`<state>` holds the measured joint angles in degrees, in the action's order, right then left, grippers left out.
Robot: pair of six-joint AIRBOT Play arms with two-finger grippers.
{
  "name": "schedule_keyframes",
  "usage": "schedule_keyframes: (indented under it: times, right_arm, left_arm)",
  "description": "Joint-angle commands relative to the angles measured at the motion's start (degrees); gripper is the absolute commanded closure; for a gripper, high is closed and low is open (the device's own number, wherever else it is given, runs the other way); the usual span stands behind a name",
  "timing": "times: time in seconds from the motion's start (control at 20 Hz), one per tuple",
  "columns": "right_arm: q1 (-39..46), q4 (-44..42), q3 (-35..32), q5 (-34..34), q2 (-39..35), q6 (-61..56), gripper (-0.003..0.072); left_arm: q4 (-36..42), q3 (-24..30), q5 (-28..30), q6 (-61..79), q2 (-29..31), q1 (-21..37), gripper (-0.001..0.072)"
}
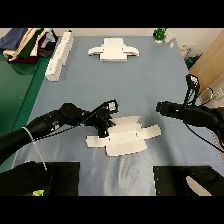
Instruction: Fold the box.
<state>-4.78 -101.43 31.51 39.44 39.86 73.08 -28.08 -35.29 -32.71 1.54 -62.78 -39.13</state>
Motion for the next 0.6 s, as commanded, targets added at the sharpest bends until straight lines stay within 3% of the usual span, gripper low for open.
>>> schedule_keyframes:
  times: [0.0, 0.4, 0.55]
  right_arm:
    - [0.0, -0.1, 0.0, 0.0, 0.2, 0.0, 0.0684]
    - [0.0, -0.2, 0.0, 0.1, 0.2, 0.0, 0.0685]
    - [0.0, -0.3, 0.0, 0.1, 0.2, 0.0, 0.0685]
  left_arm:
    - [-0.3, 0.3, -1.6, 0.4, -1.6, -0.2, 0.0695]
    - [-1.0, 0.1, -6.1, 0.4, -1.7, -0.2, 0.0695]
    - [-1.2, -2.6, -8.9, -0.9, -1.1, -0.1, 0.0695]
